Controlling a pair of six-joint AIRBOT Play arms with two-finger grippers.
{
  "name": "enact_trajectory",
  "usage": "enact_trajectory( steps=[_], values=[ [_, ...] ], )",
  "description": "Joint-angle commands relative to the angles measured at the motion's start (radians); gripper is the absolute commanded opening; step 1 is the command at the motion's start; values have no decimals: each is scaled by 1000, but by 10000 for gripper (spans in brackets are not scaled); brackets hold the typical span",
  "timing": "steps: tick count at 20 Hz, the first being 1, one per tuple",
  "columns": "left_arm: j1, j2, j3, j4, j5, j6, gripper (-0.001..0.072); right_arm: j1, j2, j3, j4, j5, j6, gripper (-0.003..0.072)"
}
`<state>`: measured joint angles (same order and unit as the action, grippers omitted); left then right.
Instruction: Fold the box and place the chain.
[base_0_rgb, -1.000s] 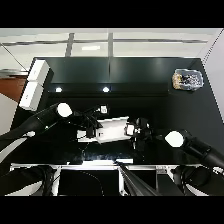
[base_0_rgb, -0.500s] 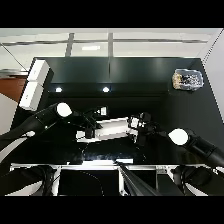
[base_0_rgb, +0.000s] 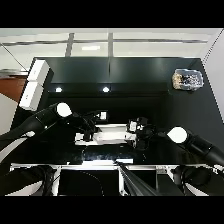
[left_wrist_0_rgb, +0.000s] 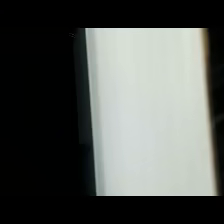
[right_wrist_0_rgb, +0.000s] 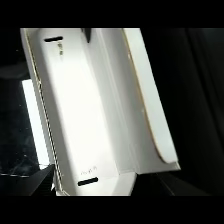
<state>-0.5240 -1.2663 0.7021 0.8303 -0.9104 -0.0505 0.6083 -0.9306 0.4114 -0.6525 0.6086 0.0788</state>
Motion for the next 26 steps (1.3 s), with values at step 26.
enact_trajectory(
  steps=[26],
  values=[
    [1, 0, 1, -1, -7, -2, 31, 3, -209, 2, 145, -7, -340, 586]
  ],
)
